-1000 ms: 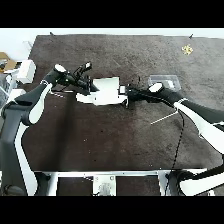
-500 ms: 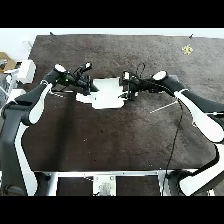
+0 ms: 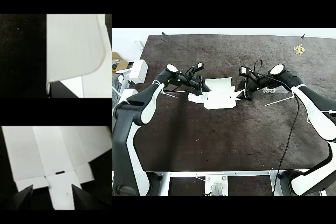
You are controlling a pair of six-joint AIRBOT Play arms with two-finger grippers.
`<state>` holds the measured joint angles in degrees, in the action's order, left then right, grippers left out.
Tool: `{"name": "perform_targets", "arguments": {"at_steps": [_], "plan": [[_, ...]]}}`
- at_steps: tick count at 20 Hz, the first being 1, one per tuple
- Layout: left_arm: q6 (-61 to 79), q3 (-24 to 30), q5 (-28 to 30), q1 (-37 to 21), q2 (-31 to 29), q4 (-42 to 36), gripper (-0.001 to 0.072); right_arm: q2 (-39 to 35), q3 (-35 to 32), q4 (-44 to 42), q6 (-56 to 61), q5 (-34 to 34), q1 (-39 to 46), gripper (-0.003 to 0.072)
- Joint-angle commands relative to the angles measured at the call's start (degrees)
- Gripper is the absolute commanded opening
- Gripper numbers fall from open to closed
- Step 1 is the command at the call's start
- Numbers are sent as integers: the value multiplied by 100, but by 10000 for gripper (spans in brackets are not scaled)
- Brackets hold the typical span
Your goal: Fold the box and place the chain.
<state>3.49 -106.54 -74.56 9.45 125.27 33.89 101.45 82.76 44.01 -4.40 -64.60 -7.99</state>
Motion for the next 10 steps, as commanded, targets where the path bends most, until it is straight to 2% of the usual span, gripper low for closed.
{"name": "perform_targets", "arguments": {"at_steps": [1,4,5,6,7,10], "plan": [[2,2,7,2,4,0,13,-175,-297,293,308,-562,-7,541],[2,2,9,2,4,0,13,-337,-914,291,-223,-59,-221,552],[2,2,9,2,4,0,13,-385,-1113,251,-385,343,-289,660],[0,2,7,2,4,0,13,-398,-1259,186,-428,717,-345,692],[2,2,7,2,4,0,13,-398,-1349,98,-643,922,-385,692],[0,2,9,2,4,0,13,-396,-1388,-590,-1467,981,-398,693]]}}
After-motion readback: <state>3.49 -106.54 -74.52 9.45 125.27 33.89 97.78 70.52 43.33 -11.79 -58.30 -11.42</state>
